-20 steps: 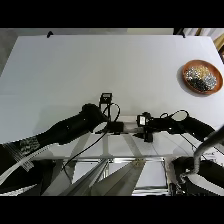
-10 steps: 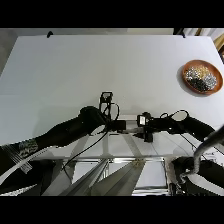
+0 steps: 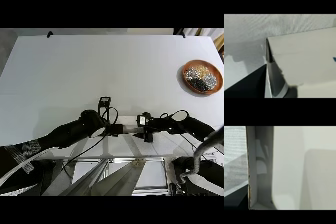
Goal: Fold the box and place the chain.
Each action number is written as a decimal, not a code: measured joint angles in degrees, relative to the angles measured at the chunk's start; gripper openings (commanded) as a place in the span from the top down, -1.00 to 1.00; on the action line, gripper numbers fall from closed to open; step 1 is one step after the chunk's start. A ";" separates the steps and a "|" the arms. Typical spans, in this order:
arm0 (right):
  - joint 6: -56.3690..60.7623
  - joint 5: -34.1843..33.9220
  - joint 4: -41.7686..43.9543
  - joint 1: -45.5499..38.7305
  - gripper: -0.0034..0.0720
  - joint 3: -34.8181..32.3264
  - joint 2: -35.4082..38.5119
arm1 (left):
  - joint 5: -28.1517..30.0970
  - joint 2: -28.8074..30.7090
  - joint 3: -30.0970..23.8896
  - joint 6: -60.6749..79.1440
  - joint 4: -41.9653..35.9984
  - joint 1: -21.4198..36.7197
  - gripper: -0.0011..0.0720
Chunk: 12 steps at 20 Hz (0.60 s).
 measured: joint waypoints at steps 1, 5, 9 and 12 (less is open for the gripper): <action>0.00 0.00 0.00 0.00 0.01 0.00 0.00 | -0.13 0.00 0.00 0.00 0.00 0.00 0.36; 0.15 0.15 0.13 -0.02 0.01 0.00 0.00 | -0.96 0.00 -0.07 -0.37 0.33 0.00 0.90; 0.07 0.07 0.09 -0.02 0.01 0.00 0.00 | -0.85 0.02 -0.07 0.02 0.24 0.00 0.60; -0.07 -0.09 -0.04 0.00 0.01 0.00 0.00 | 0.20 0.11 -0.04 0.44 -0.07 0.00 0.09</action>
